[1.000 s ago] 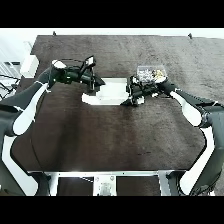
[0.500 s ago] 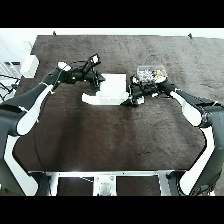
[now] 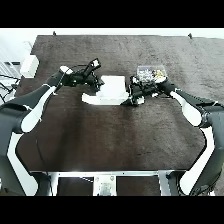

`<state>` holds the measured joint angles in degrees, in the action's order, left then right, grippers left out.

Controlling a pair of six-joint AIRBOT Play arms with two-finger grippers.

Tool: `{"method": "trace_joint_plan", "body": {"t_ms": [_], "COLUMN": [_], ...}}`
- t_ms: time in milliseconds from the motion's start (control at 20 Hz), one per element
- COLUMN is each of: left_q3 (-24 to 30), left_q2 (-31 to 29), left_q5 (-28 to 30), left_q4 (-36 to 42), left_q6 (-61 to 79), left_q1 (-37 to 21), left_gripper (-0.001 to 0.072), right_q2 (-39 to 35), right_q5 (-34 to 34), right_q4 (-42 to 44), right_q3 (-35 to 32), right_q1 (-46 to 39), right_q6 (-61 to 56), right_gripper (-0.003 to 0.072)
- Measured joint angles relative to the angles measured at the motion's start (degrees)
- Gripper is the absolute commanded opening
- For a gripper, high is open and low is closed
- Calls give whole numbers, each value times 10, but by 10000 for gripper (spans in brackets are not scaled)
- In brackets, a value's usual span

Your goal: Fold the box and place the chain.

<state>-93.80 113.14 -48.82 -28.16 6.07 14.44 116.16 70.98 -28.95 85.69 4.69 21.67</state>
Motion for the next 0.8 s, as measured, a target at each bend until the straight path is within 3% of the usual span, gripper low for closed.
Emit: {"method": "trace_joint_plan", "body": {"t_ms": [450,700,750,800], "left_q3": [-4,-17,-18,-19], "left_q2": [4,-30,-38,-47], "left_q5": [-8,-21,-26,-43], "left_q4": [-40,-50,-55,-65], "left_q6": [0,0,1,2], "left_q1": [9,1,-3,-8], "left_gripper": [24,27,248,655], "right_q2": [0,0,0,0], "right_q5": [0,0,0,0], "right_q4": [0,0,0,0], "right_q3": [0,0,0,0], "right_q1": [0,0,0,0], "right_q6": [0,0,0,0], "right_gripper": [602,602,602,602]}}
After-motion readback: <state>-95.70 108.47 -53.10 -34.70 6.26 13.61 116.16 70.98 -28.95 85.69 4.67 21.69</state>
